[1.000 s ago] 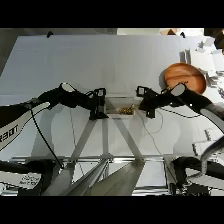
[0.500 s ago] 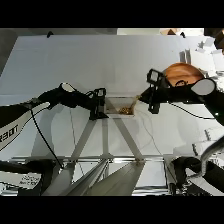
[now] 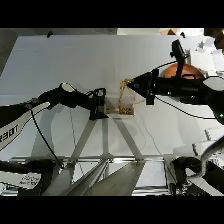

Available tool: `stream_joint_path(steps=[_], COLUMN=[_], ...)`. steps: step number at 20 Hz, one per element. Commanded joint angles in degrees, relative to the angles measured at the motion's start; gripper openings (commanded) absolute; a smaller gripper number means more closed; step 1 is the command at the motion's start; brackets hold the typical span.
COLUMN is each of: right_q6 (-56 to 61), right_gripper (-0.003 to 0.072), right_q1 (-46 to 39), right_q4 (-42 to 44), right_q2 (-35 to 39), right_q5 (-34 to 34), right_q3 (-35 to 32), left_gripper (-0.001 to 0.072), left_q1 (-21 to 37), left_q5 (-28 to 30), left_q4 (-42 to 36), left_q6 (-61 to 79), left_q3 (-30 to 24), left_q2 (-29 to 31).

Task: Fold the box and place the chain.

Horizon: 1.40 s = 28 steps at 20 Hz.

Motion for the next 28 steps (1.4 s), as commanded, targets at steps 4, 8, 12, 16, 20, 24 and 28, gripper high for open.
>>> stream_joint_path(steps=[4, 8, 12, 16, 20, 24, 28], right_q6=[0.1, 1.7, 1.8, 7.8, 10.7, 10.8, 18.2], right_gripper=[0.0008, 0.0008, 0.0008, 0.0008, 0.0009, 0.0301, 0.0318], right_q1=[0.0, 0.0, 0.0, 0.0, 0.0, 0.0, 0.0], right_q4=[3.2, 2.8, -3.3, -18.6, -26.2, -25.6, -28.6], right_q2=[0.1, 0.1, 0.0, -2.1, -6.5, -7.3, -6.6], right_q5=[-0.1, 1.1, 0.7, 0.6, 0.7, 1.9, 1.3], right_q3=[0.1, 0.1, 0.1, -0.1, -0.8, -0.8, -0.8], left_gripper=[0.0180, 0.0180, 0.0180, 0.0180, 0.0180, 0.0180, 0.0180], left_q1=[0.0, 0.0, 0.0, 0.0, 0.0, 0.0, 0.0], left_q5=[0.0, 0.0, 0.0, 0.0, 0.0, 0.0, 0.0], left_q4=[0.0, 0.0, 0.0, 0.0, 0.0, 0.0, 0.0], left_q6=[0.0, 0.0, 0.0, 0.0, 0.0, 0.0, 0.0], left_q3=[0.0, 0.0, 0.0, 0.0, 0.0, 0.0, 0.0], left_q2=[0.0, 0.0, 0.0, 0.0, 0.0, 0.0, 0.0])
